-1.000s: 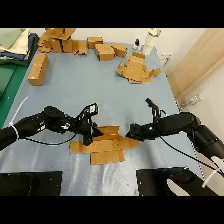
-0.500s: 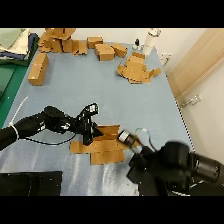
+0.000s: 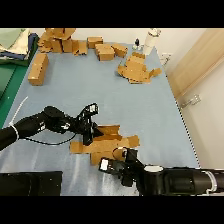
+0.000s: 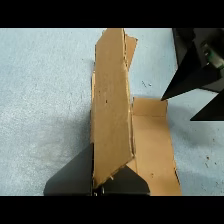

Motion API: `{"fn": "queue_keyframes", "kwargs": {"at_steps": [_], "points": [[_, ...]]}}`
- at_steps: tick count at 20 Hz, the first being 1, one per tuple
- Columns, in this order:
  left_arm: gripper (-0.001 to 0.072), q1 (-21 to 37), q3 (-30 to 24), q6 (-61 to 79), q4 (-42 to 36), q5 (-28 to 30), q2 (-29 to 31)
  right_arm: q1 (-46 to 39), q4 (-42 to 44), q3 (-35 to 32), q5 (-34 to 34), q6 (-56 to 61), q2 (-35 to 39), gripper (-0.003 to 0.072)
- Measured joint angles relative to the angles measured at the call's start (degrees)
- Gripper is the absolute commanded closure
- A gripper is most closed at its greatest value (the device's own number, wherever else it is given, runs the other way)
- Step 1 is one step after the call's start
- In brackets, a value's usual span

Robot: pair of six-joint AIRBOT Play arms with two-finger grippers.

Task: Fold the box.

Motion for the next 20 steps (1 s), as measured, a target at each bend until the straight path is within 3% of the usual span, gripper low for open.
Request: {"fn": "queue_keyframes", "kwargs": {"at_steps": [4, 12, 20], "points": [[0.0698, 0.00, 0.00, 0.00, 0.00, -0.02, 0.00, 0.63, -4.92, -0.09, 3.17, 0.61, -4.46, 0.0121], [0.0698, 0.00, 0.00, -0.02, 0.00, -0.04, 0.00, 0.79, -11.39, -0.20, 6.32, 3.54, -6.56, 0.0121], [0.0698, 0.00, 0.00, -0.02, 0.00, -0.04, 0.00, 0.74, -16.39, 1.20, 3.06, 6.56, -3.80, 0.0121]]}}
